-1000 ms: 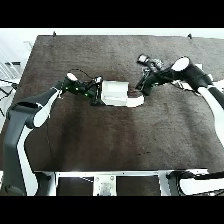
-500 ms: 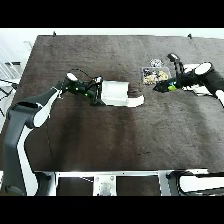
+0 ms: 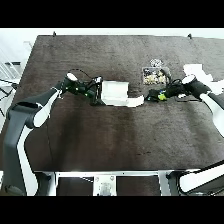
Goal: Fold the box and place the chain.
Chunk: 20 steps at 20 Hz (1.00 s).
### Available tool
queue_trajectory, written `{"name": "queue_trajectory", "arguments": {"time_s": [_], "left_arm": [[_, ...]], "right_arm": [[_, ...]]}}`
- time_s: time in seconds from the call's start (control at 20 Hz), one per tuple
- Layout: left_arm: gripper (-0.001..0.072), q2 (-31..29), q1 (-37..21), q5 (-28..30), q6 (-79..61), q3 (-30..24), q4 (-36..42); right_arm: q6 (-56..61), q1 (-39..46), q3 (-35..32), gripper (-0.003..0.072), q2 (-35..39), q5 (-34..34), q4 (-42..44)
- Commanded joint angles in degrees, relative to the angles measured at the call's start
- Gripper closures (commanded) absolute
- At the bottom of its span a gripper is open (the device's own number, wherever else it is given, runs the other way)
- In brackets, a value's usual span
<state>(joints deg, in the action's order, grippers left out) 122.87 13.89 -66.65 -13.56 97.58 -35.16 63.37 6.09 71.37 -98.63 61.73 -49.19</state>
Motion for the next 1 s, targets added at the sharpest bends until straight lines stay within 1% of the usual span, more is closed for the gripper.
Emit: {"name": "queue_trajectory", "arguments": {"time_s": [0.0,0.1,0.25,0.35,0.55,0.6,0.65,0.7,0.75,0.8,0.85,0.9,0.95], "left_arm": [[0.0252,-0.04,0.00,0.02,0.00,-0.02,0.00],[0.0252,-0.04,0.00,0.02,0.00,-0.02,0.00],[0.0253,-0.04,0.00,0.02,0.00,-0.02,0.00],[0.0252,-0.04,0.00,0.02,0.00,-0.02,0.00],[0.0252,-0.04,0.00,0.02,0.00,-0.02,0.00],[0.0252,-0.04,0.00,0.02,0.00,-0.02,0.00],[0.0253,-0.04,0.00,0.04,0.00,-0.02,0.00],[0.0253,-0.04,0.00,0.02,0.00,-0.02,0.00],[0.0252,-0.04,0.00,0.02,0.00,-0.02,0.00],[0.0252,-0.04,0.00,0.02,0.00,-0.02,0.00],[0.0252,-0.04,0.00,0.04,0.00,-0.02,0.00],[0.0252,-0.04,0.00,0.04,0.00,-0.02,0.00],[0.0252,-0.04,0.00,0.02,0.00,-0.02,0.00]], "right_arm": [[0.28,-3.13,-0.09,0.0666,-3.52,0.09,3.74],[0.24,-5.49,-0.09,0.0667,-3.93,-1.22,6.32],[-0.42,-8.35,0.48,0.0666,-3.91,-2.16,7.19],[-0.39,-8.50,1.27,0.0666,-3.39,-2.16,7.15],[-0.35,-8.13,1.60,0.0665,-0.09,-2.10,7.21],[0.17,-8.13,1.60,0.0578,0.52,-2.12,7.21],[1.09,-8.13,1.60,0.0441,1.03,-2.12,7.23],[1.16,-8.13,1.60,0.0409,1.36,-2.10,7.23],[1.16,-8.15,1.60,0.0407,1.55,-2.10,7.26],[1.16,-8.35,1.60,0.0375,1.57,-1.68,7.74],[1.16,-8.41,1.60,0.0311,1.57,-1.36,8.35],[1.16,-8.50,1.62,0.0296,1.57,-1.18,8.98],[1.16,-8.52,1.60,0.0296,1.57,-1.16,9.79]]}}
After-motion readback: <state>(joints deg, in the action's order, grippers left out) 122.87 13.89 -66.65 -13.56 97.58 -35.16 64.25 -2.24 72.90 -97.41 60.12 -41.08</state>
